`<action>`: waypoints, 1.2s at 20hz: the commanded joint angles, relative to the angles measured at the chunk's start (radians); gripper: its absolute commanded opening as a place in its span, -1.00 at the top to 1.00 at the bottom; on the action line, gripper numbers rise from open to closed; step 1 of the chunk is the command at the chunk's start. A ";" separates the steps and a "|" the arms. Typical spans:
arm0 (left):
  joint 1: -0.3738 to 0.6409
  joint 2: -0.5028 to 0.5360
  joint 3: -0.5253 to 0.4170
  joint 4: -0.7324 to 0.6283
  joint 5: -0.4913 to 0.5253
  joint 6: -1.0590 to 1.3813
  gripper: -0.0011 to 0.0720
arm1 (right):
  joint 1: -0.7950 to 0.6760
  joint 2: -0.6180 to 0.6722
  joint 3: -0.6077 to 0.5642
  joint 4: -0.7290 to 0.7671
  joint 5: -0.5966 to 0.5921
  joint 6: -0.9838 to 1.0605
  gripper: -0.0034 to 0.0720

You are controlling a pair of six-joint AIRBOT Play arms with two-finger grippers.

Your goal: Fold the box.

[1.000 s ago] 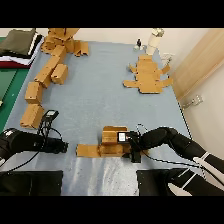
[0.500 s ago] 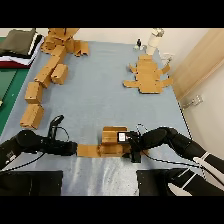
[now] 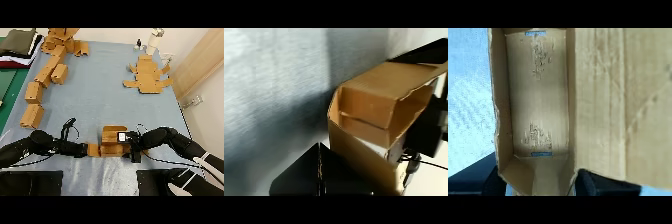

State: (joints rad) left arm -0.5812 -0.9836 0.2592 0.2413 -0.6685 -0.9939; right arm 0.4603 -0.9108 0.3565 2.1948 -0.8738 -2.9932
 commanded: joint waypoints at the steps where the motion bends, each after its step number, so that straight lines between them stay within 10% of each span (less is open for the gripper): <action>1: -0.014 -0.011 0.043 -0.039 0.014 0.042 0.96 | 0.001 0.000 0.001 0.000 0.000 0.000 -0.42; 9: -0.086 -0.011 0.131 0.141 0.011 -0.151 0.94 | 0.001 0.000 0.001 0.000 0.000 0.000 -0.42; 12: -0.086 -0.011 0.144 0.140 0.006 -0.168 0.19 | 0.001 0.000 0.001 0.000 0.000 0.000 -0.42; 22: -0.084 -0.008 0.194 0.391 -0.062 -0.351 0.19 | 0.001 0.000 0.001 0.000 0.000 0.000 -0.42; 24: -0.084 0.008 0.238 0.437 -0.093 -0.389 -0.09 | 0.001 0.000 0.000 0.000 0.000 0.000 -0.42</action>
